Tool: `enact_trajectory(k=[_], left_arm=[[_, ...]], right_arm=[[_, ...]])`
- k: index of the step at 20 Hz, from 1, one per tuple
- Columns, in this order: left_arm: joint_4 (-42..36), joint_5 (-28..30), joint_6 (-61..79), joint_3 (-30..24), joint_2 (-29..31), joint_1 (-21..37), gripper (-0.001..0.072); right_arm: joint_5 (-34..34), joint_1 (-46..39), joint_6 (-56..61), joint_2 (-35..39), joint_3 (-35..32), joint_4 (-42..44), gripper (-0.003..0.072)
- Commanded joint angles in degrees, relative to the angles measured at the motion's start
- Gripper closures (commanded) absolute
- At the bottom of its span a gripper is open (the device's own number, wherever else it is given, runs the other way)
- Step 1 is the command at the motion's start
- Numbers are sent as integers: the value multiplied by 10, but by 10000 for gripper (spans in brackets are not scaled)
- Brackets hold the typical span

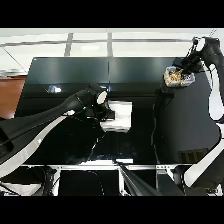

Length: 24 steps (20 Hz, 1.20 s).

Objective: Fold the box and place the chain.

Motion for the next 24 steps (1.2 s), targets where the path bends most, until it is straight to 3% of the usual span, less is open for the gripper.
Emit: enact_trajectory(k=[1, 8, 10, 13, 19, 20, 21, 22, 24], left_arm=[[0, 0, 0, 1, 0, 1, 679], [0, 0, 0, 1, 0, 1, 679], [0, 0, 0, 1, 0, 1, 679], [0, -2, 0, 1, 0, 1, 679], [0, -2, 0, 1, 0, 1, 679], [0, -2, 0, 1, 0, 1, 679], [0, -2, 0, 1, 0, 1, 679], [0, -2, 0, 1, 0, 1, 679], [0, -2, 0, 1, 0, 1, 679]], right_arm=[[28, -5, -12, 3, 1, 11, 306], [91, -4, -35, 34, 0, 98, 307], [106, 1, -28, 26, -2, 90, 307], [79, 2, 18, 9, -8, 54, 307], [-15, 3, 94, -20, -8, 60, 309], [-20, 3, 96, -22, -8, 59, 422], [-21, 3, 96, -21, -7, 59, 618], [-16, 3, 90, -18, -5, 63, 674], [-5, 3, 58, -2, -5, 64, 674]])
